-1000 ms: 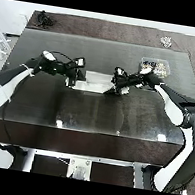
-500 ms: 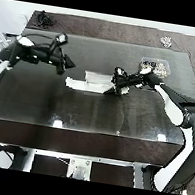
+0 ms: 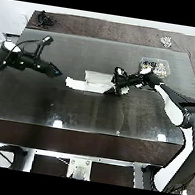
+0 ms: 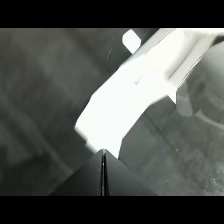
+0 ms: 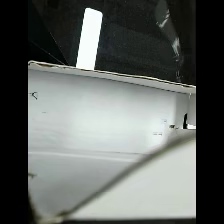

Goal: Fold the box and place the chain.

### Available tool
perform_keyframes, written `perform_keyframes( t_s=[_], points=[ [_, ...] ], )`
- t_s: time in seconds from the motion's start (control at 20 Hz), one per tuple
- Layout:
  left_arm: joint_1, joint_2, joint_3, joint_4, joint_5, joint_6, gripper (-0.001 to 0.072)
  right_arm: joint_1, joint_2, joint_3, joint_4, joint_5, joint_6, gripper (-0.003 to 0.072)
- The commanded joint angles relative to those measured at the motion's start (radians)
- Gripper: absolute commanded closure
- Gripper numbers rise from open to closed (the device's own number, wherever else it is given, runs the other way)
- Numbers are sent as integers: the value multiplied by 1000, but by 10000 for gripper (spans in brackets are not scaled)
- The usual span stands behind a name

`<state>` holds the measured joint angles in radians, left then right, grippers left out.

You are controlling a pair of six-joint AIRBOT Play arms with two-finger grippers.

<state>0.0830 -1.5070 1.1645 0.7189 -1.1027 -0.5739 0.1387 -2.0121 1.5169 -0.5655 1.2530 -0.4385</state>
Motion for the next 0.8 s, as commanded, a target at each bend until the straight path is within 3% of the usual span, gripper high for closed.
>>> perform_keyframes(
  t_s=[0.0, 0.35, 0.55, 0.75],
  points=[
    [5, 2, -30, 129, 21, -264, 690, -1, -1, 1, 0, 0, 0, 187],
    [5, -98, -30, 95, 10, -333, 689, -1, -1, 1, 0, 0, 0, 187],
    [1, -185, -30, -113, -51, -199, 690, -1, -1, 1, 0, 0, 0, 187],
    [-68, -193, -30, -124, 12, -175, 690, -1, -1, 1, 0, 0, 0, 187]
  ],
)
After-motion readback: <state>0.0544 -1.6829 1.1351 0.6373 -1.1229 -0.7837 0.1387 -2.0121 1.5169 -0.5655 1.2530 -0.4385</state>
